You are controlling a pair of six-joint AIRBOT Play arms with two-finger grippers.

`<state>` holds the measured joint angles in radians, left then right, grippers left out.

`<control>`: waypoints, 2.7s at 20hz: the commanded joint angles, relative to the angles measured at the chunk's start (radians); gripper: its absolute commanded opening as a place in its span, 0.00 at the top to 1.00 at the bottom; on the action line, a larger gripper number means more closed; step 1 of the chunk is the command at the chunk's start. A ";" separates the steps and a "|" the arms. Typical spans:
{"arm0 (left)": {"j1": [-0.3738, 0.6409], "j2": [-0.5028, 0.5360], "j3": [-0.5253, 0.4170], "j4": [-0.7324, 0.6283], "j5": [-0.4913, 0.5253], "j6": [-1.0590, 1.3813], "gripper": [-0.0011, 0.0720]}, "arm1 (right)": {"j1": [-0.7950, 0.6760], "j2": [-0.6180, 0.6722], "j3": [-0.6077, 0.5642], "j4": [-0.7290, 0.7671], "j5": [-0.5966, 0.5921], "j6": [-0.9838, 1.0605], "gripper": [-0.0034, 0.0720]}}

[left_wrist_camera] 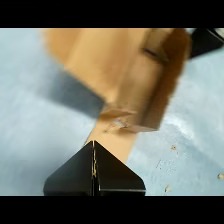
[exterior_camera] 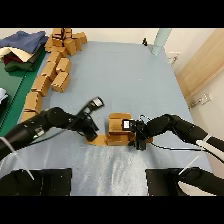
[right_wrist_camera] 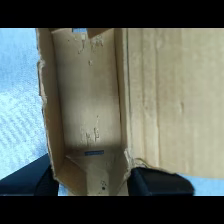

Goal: Fold the box.

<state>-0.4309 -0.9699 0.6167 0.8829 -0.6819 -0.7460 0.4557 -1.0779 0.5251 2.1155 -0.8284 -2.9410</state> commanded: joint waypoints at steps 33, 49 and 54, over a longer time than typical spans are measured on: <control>-0.123 -0.058 -0.053 -0.154 0.133 -0.694 0.40 | 0.000 0.000 0.000 -0.002 0.000 0.000 0.32; -0.124 -0.127 -0.023 -0.369 0.089 -0.555 0.16 | 0.000 0.000 0.000 -0.003 0.000 0.000 0.32; -0.125 -0.127 -0.023 -0.357 0.133 -0.638 0.16 | 0.000 0.000 0.000 -0.002 0.000 0.000 0.32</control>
<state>-0.5560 -1.0954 0.5922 0.5217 -0.5808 -1.3231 0.4557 -1.0779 0.5251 2.1128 -0.8288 -2.9406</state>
